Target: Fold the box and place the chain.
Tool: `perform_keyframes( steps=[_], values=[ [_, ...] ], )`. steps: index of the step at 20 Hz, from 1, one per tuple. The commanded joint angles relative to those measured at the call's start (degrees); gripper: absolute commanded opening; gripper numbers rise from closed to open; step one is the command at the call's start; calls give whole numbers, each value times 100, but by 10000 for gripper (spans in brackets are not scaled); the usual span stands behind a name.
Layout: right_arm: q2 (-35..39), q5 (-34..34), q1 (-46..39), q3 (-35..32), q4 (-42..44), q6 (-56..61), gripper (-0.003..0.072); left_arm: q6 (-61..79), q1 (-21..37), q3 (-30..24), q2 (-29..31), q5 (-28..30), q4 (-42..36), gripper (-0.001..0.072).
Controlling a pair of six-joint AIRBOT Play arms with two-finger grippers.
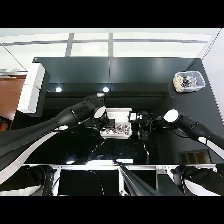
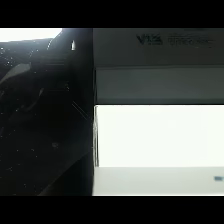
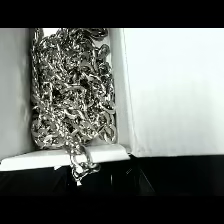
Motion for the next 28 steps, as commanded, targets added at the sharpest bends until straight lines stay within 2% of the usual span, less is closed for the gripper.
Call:
perform_keyframes(
  steps=[1, 2, 6, 9, 11, 12, 13, 14, 15, 17, 18, 19, 20, 21, 22, 26, 28],
  values=[
    [-7, -50, 9, 0, -98, 299, 156, 2, 2, 4, 0, 0, 0, 26],
    [-7, -13, 7, -2, -125, 396, 26, 2, 2, 4, 0, 0, -2, 26],
    [131, -11, 7, 0, -315, 1272, 17, 2, 2, 4, 0, 0, -7, 26],
    [680, 125, 0, 0, -1329, 2850, 17, 0, 2, 4, 0, 0, -15, 26],
    [1226, 671, -111, 70, -1784, 3536, 17, 0, 2, 4, 0, 7, -15, 26],
    [1488, 1180, -236, 205, -1759, 3814, 17, 0, 2, 4, 0, 13, -15, 26],
    [1707, 1578, -334, 363, -1670, 4144, 17, 0, 2, 4, 0, 17, -15, 26],
    [1882, 1694, -396, 503, -1493, 4527, 17, 0, 2, 4, 0, 17, -15, 26],
    [2000, 1375, -422, 527, -1012, 4896, 17, 0, 2, 4, 0, 26, -15, 26],
    [1941, 1005, -334, 527, 474, 5007, 17, -2, 2, 4, 0, 24, -15, 26],
    [1888, 914, -214, 527, 835, 5012, 17, -2, 2, 4, 0, 26, -15, 26],
    [1849, 839, -96, 522, 809, 5062, 19, -2, 2, 4, 0, 26, -15, 26],
    [1794, 798, -2, 522, 651, 5252, 44, -2, 2, 4, 0, 22, -15, 26],
    [1738, 758, 33, 522, 437, 5659, 225, 0, 2, 4, 0, 22, -15, 26],
    [1714, 748, 22, 522, 146, 6074, 324, 0, 2, 4, 0, 20, -15, 26],
    [1862, 824, -444, 525, -1222, 6559, 323, 0, 2, 4, 0, 20, -37, 26],
    [1989, 1082, -861, 525, -1729, 6710, 323, 4, 4, 4, 0, 28, -236, 26]
  ],
)
